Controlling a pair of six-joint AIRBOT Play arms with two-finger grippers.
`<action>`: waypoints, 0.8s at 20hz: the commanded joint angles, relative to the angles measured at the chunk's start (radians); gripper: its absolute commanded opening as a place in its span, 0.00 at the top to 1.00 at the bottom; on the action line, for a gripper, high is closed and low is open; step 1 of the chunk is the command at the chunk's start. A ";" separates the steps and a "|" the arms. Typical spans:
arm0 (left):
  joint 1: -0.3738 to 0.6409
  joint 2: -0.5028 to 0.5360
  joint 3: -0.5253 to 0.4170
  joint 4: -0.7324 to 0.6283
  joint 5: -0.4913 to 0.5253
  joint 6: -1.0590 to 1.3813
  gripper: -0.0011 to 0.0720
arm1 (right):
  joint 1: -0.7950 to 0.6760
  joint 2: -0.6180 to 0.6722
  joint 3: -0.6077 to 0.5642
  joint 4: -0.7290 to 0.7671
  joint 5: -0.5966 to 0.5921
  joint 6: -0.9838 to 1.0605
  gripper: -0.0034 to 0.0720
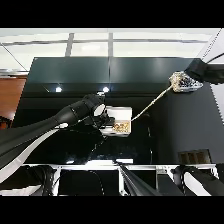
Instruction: Fold the box and place the chain.
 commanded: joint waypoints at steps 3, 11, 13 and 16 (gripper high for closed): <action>0.000 0.001 0.000 0.000 0.000 0.000 0.95 | 0.005 0.176 0.005 0.194 0.396 -0.067 0.93; 0.000 0.001 0.000 0.000 0.000 0.000 0.95 | 0.226 0.175 0.005 0.699 0.100 -0.108 0.93; 0.000 0.001 0.000 0.000 0.000 0.000 0.95 | 0.291 0.175 0.005 0.702 0.003 -0.108 0.93; 0.000 0.001 0.000 0.000 0.000 0.000 0.95 | 0.390 0.144 0.002 0.515 -0.002 -0.055 0.93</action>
